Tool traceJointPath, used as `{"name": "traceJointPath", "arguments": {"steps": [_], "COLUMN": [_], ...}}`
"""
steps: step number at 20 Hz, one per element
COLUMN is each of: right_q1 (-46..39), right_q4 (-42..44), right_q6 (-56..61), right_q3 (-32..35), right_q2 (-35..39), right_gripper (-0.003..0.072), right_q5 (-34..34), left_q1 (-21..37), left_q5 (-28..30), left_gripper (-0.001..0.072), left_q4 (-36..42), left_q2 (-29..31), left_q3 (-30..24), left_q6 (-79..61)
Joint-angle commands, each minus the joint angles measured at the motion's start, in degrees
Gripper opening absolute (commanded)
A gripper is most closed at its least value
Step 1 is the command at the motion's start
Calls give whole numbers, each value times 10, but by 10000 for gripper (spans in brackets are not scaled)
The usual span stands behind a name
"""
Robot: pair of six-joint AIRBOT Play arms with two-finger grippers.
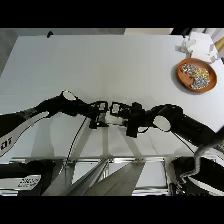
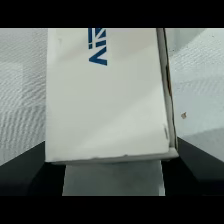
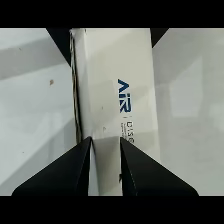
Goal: Fold the box and place the chain.
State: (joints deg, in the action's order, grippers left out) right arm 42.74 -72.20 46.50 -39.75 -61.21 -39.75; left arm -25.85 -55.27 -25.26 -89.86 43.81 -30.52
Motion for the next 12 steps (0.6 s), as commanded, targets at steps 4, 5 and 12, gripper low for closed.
{"name": "traceJointPath", "arguments": {"steps": [4, 5, 12], "right_q1": [0, 0, 0], "right_q4": [38, 42, 39], "right_q6": [0, -1, -20], "right_q3": [0, 0, 19], "right_q2": [25, 30, 36], "right_gripper": [201, 201, 195], "right_q5": [46, 51, 42], "left_q1": [0, 0, 0], "left_q5": [6, 6, 6], "left_gripper": [273, 273, 273], "left_q4": [3, 3, 3], "left_q2": [0, 0, 0], "left_q3": [0, 0, 0], "left_q6": [1, 1, 1]}}
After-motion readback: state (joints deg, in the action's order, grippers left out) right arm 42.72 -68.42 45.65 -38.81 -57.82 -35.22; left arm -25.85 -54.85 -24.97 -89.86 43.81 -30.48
